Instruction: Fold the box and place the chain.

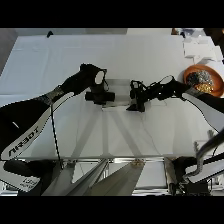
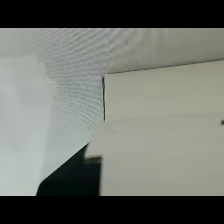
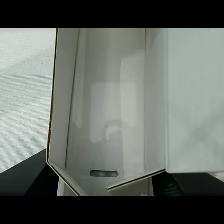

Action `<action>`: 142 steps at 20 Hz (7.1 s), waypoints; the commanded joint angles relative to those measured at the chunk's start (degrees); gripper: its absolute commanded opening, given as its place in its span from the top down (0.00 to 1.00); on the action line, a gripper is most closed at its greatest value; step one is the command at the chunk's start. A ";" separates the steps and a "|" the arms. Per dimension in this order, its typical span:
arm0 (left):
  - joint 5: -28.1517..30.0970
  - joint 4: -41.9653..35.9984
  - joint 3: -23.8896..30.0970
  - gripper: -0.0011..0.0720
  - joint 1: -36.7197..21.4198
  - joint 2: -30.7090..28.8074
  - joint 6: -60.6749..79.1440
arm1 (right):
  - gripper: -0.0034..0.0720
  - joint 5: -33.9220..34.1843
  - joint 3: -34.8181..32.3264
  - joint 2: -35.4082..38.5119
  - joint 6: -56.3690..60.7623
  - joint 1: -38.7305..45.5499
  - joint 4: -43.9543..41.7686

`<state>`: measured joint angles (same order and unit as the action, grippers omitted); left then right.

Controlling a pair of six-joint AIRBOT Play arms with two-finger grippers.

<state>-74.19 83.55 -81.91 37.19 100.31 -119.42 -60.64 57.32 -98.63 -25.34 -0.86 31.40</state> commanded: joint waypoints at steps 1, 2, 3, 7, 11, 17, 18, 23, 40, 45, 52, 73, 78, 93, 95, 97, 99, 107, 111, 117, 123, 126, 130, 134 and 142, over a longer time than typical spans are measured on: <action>0.22 -0.42 -0.02 0.96 0.04 0.02 -0.61 | 0.35 0.02 0.00 0.04 -0.02 0.04 0.04; 0.20 -0.63 -0.02 0.91 0.04 0.00 -0.59 | 0.35 0.00 0.00 0.07 -0.02 0.04 0.04; 0.20 -0.81 -0.02 0.79 0.04 -0.07 -0.57 | 0.35 0.00 0.00 0.07 -0.02 0.04 0.04; 0.17 -1.09 -0.02 0.27 0.02 -0.13 -0.37 | 0.35 0.00 0.00 0.07 -0.02 0.04 0.04; 0.17 -4.42 -0.02 0.25 -0.04 -0.17 1.22 | 0.35 0.02 0.00 0.04 -0.02 0.04 0.04; -0.37 -10.67 -0.02 0.25 -3.32 -6.27 10.38 | 0.35 0.00 0.00 0.04 -0.02 0.04 0.04; -1.36 -10.67 0.00 0.25 -4.13 -7.87 12.24 | 0.35 0.00 0.00 0.04 -0.02 0.04 0.04; -4.15 -10.91 0.00 0.25 -7.78 -17.29 25.42 | 0.35 0.02 0.00 0.04 -0.02 0.04 0.04; 11.17 -58.18 30.86 0.03 -31.23 -17.94 140.06 | 0.35 0.00 0.00 0.04 -0.02 0.04 0.04; 9.66 -60.24 30.86 0.03 -29.81 -10.08 149.55 | 0.35 0.00 0.00 0.04 -0.02 0.04 0.04; 9.29 -66.29 30.21 0.03 -29.24 -4.44 151.56 | 0.35 0.00 0.00 0.04 -0.02 0.04 0.04; 12.70 -65.83 29.88 0.03 -24.20 -4.42 152.50 | 0.35 0.00 0.00 0.07 -0.02 0.04 0.04; 17.31 -61.96 28.96 0.04 -21.07 -4.35 148.76 | 0.35 0.00 0.00 0.04 -0.02 0.04 0.04; 21.92 -62.10 28.70 0.68 -18.56 -4.33 147.45 | 0.35 0.00 0.00 0.07 0.00 0.04 0.04; 21.94 -62.10 28.70 0.70 -18.56 -4.33 147.45 | 0.35 0.00 0.00 0.07 -0.02 0.04 0.04; 21.94 -62.10 28.70 0.69 -18.56 -4.33 147.47 | 0.35 0.00 0.00 0.04 -0.02 0.04 0.04; 21.92 -62.10 28.70 0.69 -18.56 -4.33 147.47 | 0.35 0.00 0.00 0.07 -0.02 0.04 0.04; 21.90 -62.10 28.70 0.69 -18.56 -4.33 147.45 | 0.35 0.00 0.00 0.07 -0.02 0.04 0.04; 21.90 -62.10 28.70 0.69 -18.56 -4.33 147.45 | 0.35 0.00 0.00 0.04 0.00 0.04 0.04; 21.90 -62.10 28.70 0.69 -18.56 -4.33 147.47 | 0.34 -0.28 0.00 0.07 0.02 0.04 -0.57; 21.88 -62.07 28.70 0.69 -18.56 -4.33 147.47 | 0.04 -0.24 0.02 1.46 0.02 0.04 0.04; 21.90 -62.10 28.70 0.69 -18.53 -4.33 147.45 | 0.04 -0.22 0.00 4.94 1.68 0.04 2.32; 21.88 -62.10 28.70 0.69 -18.53 -4.33 147.45 | 0.04 -0.20 0.00 10.73 7.76 0.04 12.04; 21.88 -62.10 28.70 0.69 -18.53 -4.33 147.45 | 0.04 -0.20 0.00 15.23 15.87 0.07 22.25; 21.88 -62.10 28.70 0.69 -18.53 -4.33 147.47 | 0.85 -3.19 0.00 20.52 29.09 0.04 20.46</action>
<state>-52.29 21.43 -53.21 18.65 96.01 28.01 -61.91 57.25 -79.75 -2.39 -0.84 54.70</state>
